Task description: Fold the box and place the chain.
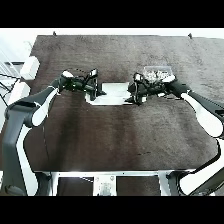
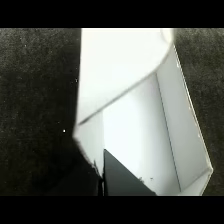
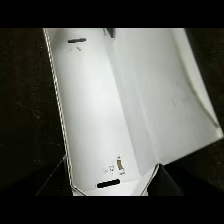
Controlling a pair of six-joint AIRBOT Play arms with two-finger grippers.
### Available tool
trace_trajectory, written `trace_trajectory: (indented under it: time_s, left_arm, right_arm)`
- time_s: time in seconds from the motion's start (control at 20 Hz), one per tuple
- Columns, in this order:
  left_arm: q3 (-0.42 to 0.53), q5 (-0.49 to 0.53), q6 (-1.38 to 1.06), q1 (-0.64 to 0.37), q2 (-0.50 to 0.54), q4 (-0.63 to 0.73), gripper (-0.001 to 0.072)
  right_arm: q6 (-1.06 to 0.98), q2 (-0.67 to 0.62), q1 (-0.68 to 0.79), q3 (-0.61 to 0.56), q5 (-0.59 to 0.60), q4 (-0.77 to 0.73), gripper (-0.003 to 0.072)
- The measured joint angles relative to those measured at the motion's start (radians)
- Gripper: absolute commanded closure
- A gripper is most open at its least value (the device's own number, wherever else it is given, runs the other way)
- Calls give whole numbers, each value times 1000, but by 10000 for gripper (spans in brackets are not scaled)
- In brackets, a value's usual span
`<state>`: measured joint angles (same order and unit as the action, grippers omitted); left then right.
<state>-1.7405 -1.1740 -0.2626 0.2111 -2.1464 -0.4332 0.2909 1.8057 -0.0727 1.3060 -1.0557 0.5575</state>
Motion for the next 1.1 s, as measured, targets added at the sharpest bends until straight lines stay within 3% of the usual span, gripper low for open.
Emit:
trace_trajectory:
  time_s: [0.45,1.1]
  left_arm:
    - [0,3,0,0,0,0,688]
    - [0,7,0,0,0,0,688]
  right_arm:
    - [27,39,-3,8,-27,-2,72]
    - [17,167,-7,182,-164,15,73]
